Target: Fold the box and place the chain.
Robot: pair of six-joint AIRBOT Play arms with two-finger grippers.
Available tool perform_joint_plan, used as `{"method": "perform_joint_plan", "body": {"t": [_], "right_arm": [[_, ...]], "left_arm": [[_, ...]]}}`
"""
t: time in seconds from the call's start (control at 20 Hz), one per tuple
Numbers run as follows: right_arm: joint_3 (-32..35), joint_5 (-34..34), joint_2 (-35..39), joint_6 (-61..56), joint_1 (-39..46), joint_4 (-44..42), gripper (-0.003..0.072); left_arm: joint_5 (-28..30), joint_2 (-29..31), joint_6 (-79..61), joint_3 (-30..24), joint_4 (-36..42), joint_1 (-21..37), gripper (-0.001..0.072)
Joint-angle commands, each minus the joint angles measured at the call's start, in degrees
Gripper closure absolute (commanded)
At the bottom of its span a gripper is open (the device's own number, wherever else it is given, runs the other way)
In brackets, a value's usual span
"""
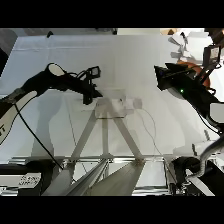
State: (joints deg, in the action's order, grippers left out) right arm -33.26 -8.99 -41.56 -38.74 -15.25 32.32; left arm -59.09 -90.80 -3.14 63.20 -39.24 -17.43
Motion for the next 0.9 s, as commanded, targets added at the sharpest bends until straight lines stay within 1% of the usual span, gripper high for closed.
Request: {"method": "perform_joint_plan", "body": {"t": [0.0,0.05,0.15,0.25,0.3,0.4,0.75,0.85], "right_arm": [[0.0,0.0,0.0,0.0,0.0,0.5,0.0224],[0.0,0.0,0.0,0.0,0.0,0.5,0.0224],[0.0,0.0,0.0,0.0,0.0,0.5,0.0224],[0.0,0.0,0.0,0.0,0.0,0.5,0.0224],[0.0,0.0,0.0,0.0,0.0,0.5,0.0224],[0.0,-0.5,0.0,0.0,0.0,0.5,0.0224],[0.0,-1.1,0.0,0.0,0.0,0.5,0.0224],[0.0,-1.1,0.0,0.0,0.0,0.5,0.0224]], "left_arm": [[4.0,-1.9,-1.8,0.0,0.3,-2.7,0.0704],[3.7,-2.0,-1.8,0.0,0.6,-2.7,0.0704],[1.3,-2.0,-3.1,0.0,5.0,-2.6,0.0705],[-0.7,-2.0,-8.3,0.0,8.0,-2.5,0.0705],[-0.7,-2.0,-10.3,0.0,8.7,-2.6,0.0705],[-0.7,-2.4,-11.7,0.0,8.8,-2.6,0.0705],[-0.7,-7.2,-11.7,0.0,8.7,-2.6,0.0704],[-0.7,-7.6,-11.7,0.0,8.6,-2.6,0.0702]]}}
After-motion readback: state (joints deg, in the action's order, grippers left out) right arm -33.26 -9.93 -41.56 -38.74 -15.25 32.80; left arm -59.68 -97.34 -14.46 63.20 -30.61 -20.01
